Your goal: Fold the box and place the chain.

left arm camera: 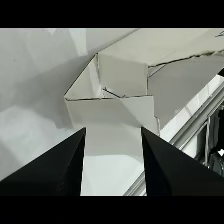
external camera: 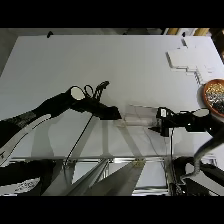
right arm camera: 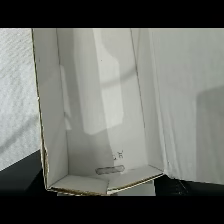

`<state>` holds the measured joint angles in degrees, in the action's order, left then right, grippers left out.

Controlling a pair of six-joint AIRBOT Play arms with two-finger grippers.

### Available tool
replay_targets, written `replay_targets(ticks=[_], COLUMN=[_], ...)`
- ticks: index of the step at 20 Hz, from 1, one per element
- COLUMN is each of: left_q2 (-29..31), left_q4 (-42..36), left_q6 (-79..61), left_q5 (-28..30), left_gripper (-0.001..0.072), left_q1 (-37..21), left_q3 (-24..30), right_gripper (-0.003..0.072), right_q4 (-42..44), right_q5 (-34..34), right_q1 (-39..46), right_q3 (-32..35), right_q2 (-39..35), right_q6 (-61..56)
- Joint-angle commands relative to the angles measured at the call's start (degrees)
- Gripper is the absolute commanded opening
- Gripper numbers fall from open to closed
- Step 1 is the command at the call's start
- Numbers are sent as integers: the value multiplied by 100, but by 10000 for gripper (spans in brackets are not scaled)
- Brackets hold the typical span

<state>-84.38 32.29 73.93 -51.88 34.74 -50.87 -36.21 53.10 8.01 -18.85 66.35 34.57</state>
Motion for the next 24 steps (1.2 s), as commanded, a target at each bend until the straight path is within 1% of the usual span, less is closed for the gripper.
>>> replay_targets(ticks=[1, 3, 9, 12, 16, 21, 24], left_q2=[-9, -9, -42, -157, -146, 85, 138], left_q4=[232, 527, 501, 361, -170, -295, -337], left_q6=[170, 435, 439, 424, 63, 85, 87], left_q5=[15, -11, -15, 136, 177, 164, 330], left_gripper=[396, 396, 396, 397, 396, 396, 396], left_q1=[0, 0, 2, 98, 229, 251, 404], left_q3=[4, 4, 4, 4, 4, 4, 4], right_gripper=[459, 459, 459, 459, 459, 459, 459], right_q4=[2, 2, 2, 2, 2, 2, 2], right_q5=[0, 0, 0, 0, 2, 0, 0], right_q1=[2, 2, 2, 2, 2, 2, 2], right_q3=[0, 0, 0, 0, 0, 0, 0], right_q2=[-2, -2, -2, -2, -2, -2, -2], right_q6=[-2, -2, -2, -2, -2, -2, -2])
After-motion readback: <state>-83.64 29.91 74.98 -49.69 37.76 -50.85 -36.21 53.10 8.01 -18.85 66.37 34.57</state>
